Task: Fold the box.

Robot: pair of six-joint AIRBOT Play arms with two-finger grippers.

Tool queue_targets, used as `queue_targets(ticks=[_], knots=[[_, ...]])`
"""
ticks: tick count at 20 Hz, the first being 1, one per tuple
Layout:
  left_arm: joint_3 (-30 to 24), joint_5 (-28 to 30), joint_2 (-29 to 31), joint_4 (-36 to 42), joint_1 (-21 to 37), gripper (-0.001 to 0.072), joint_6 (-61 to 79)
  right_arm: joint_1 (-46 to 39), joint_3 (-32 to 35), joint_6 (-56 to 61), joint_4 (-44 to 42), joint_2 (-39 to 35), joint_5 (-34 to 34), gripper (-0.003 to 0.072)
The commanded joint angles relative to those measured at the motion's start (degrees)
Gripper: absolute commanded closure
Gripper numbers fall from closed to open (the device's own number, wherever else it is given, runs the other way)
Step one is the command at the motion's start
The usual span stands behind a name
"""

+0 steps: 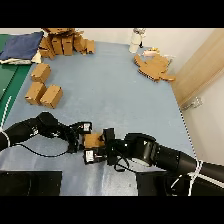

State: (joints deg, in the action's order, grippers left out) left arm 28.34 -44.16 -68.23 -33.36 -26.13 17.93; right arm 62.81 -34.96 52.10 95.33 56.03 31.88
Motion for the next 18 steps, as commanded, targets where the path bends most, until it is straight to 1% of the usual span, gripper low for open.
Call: queue_targets(ticks=[1,3,9,12,15,16,17,18], knots=[[0.04,0.02,0.0,0.0,0.04,0.0697,0.02,3.93,-0.2,14.23,14.23,0.11,1.7,0.024],[0.04,0.04,0.0,0.0,0.04,0.0697,0.02,4.22,-0.2,15.17,14.34,0.22,1.66,0.0269],[0.04,0.02,0.0,-0.02,0.04,0.0696,0.02,4.22,-0.2,16.48,18.29,3.32,1.75,0.0268],[0.04,0.02,0.0,-0.02,0.04,0.0697,0.02,4.22,-0.46,16.74,19.65,3.43,1.99,0.027],[0.04,-0.02,0.0,0.0,0.04,0.0697,0.02,4.22,-2.38,17.88,19.82,3.28,3.52,0.0274],[0.02,0.0,0.0,-0.02,0.04,0.0697,0.02,4.22,-3.04,17.97,19.82,3.15,3.91,0.0378],[0.02,0.0,0.0,0.0,0.04,0.0697,0.02,4.22,-3.43,17.97,19.91,3.06,4.33,0.0408],[0.02,-0.02,0.0,-0.02,0.02,0.0697,0.02,4.22,-3.58,17.94,20.24,2.95,4.61,0.0408]])
